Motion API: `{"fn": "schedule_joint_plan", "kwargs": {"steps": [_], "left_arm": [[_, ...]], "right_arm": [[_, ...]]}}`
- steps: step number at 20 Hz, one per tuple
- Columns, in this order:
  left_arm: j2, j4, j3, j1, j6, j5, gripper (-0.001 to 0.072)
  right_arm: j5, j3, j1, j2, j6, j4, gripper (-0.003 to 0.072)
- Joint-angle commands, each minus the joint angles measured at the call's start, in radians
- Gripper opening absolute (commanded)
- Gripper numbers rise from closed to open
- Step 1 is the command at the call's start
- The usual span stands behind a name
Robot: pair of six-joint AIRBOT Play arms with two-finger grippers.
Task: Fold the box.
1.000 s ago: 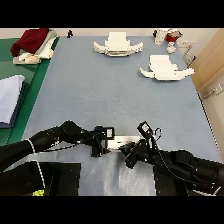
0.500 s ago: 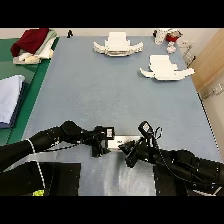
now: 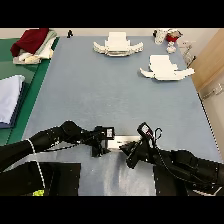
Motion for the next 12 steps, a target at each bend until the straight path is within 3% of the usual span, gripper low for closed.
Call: {"fn": "schedule_joint_plan", "kwargs": {"steps": [1,8,12], "left_arm": [[0.0,0.0,0.0,0.0,0.0,0.0,0.0528],[0.0,0.0,0.0,0.0,0.0,0.0,0.0528],[0.0,0.0,0.0,0.0,0.0,0.0,0.0528]], "right_arm": [[-0.019,-0.004,0.0,-0.016,0.001,-0.005,0.0004],[-0.047,0.049,-0.001,0.036,0.0,-0.057,0.0004],[-0.267,0.168,-0.044,0.054,0.001,-0.158,0.0005]]}}
